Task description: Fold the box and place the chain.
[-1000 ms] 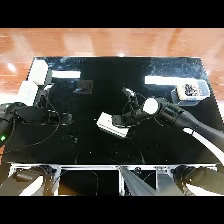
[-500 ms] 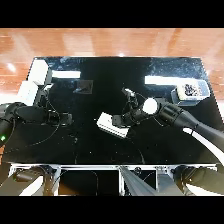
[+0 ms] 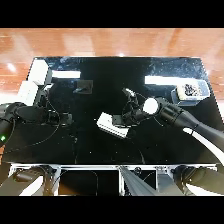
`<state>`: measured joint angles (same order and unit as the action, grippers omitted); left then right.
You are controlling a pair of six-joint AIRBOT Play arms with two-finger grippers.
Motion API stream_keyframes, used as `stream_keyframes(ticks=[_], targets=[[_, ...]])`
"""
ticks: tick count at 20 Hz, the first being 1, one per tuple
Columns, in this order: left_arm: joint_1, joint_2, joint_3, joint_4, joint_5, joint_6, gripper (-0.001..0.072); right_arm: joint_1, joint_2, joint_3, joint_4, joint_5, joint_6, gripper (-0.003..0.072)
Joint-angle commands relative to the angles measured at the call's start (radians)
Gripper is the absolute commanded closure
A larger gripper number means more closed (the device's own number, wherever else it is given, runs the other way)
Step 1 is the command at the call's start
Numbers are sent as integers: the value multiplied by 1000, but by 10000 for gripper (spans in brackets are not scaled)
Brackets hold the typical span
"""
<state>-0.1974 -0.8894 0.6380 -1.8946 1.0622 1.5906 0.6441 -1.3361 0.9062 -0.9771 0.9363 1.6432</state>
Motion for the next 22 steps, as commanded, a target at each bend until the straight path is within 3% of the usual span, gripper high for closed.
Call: stream_keyframes(ticks=[1, 7, 11, 12, 14, 15, 17, 18, 20, 21, 22], targets=[[0, 0, 0, 0, 0, 0, 268, 0, 19, 1, 51, -5, -29, 649], [0, -3, 21, -41, -29, 96, 268, -20, 115, 1, 51, -6, -29, 650], [0, -82, 144, -100, -17, 297, 268, -127, 239, 1, -15, 93, -37, 650], [0, -130, 195, -174, 13, 462, 268, -169, 268, 0, -55, 143, -30, 651], [-15, -252, 314, -357, 216, 896, 268, -254, 318, 0, -130, 245, -22, 650], [-34, -312, 373, -404, 265, 970, 268, -293, 340, 0, -158, 290, -19, 650], [-95, -420, 490, -369, 274, 1056, 236, -356, 380, 0, -193, 378, -20, 650], [-133, -463, 541, -309, 280, 1131, 178, -363, 390, -3, -190, 421, -19, 649], [-200, -525, 615, -207, 282, 1207, 142, -321, 391, -66, -135, 479, -19, 649], [-222, -544, 631, -210, 271, 1210, 84, -277, 391, -129, -98, 465, -1, 649], [-238, -553, 634, -212, 266, 1210, 85, -222, 391, -208, -62, 405, 25, 649]])
